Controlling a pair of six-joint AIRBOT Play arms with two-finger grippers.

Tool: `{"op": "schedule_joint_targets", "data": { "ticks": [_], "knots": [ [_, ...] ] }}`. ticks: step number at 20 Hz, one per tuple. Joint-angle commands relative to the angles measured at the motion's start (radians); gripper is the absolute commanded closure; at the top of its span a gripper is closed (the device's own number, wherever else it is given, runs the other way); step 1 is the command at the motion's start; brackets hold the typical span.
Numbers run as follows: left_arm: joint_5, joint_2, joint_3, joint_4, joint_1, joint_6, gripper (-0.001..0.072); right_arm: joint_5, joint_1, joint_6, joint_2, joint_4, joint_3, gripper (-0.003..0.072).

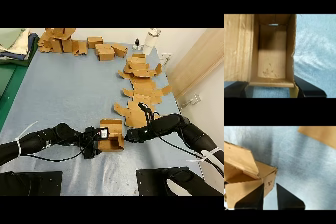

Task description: Fold the box.

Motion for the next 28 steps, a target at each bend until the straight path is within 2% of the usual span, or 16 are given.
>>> {"op": "schedule_joint_targets", "data": {
  "ticks": [1, 7, 9, 12, 13, 14, 16, 18, 21, 26, 28],
  "knots": [
    [0.000, 0.000, 0.000, 0.000, 0.000, 0.000, 0.0325, -0.019, 0.003, 0.056, -0.001, -0.095, 0.008, 0.0456],
    [0.000, 0.000, 0.000, 0.000, 0.000, 0.000, 0.0325, -0.089, 0.003, 0.059, 0.080, -0.086, 0.008, 0.0449],
    [0.000, 0.000, 0.000, 0.000, 0.000, 0.000, 0.0325, -0.117, 0.003, 0.059, 0.119, -0.068, 0.008, 0.0303],
    [0.000, 0.000, 0.000, 0.000, 0.000, 0.000, 0.0324, -0.105, 0.004, 0.058, 0.125, 0.019, 0.008, 0.0299],
    [0.000, 0.000, 0.000, 0.000, 0.000, 0.000, 0.0325, -0.089, 0.004, 0.059, 0.111, 0.043, 0.008, 0.0275],
    [0.000, 0.000, 0.000, 0.000, 0.000, 0.000, 0.0324, -0.069, 0.011, 0.061, 0.093, 0.049, 0.008, 0.0228],
    [0.000, 0.000, 0.000, 0.000, 0.000, 0.000, 0.0325, -0.024, 0.056, 0.126, 0.039, 0.032, 0.008, 0.0231],
    [0.000, 0.000, 0.000, 0.000, 0.000, 0.000, 0.0324, 0.012, 0.117, 0.209, -0.021, -0.023, 0.008, 0.0233],
    [0.000, 0.000, 0.000, 0.000, 0.000, 0.000, 0.0324, 0.049, 0.222, 0.344, -0.078, -0.132, 0.031, 0.0284],
    [0.000, 0.000, 0.000, 0.000, 0.000, 0.000, 0.0324, 0.031, 0.406, 0.728, -0.094, -0.440, 0.146, 0.0284],
    [0.000, 0.000, 0.000, 0.000, 0.000, 0.000, 0.0324, 0.004, 0.449, 0.818, -0.129, -0.463, 0.176, 0.0284]
  ]
}}
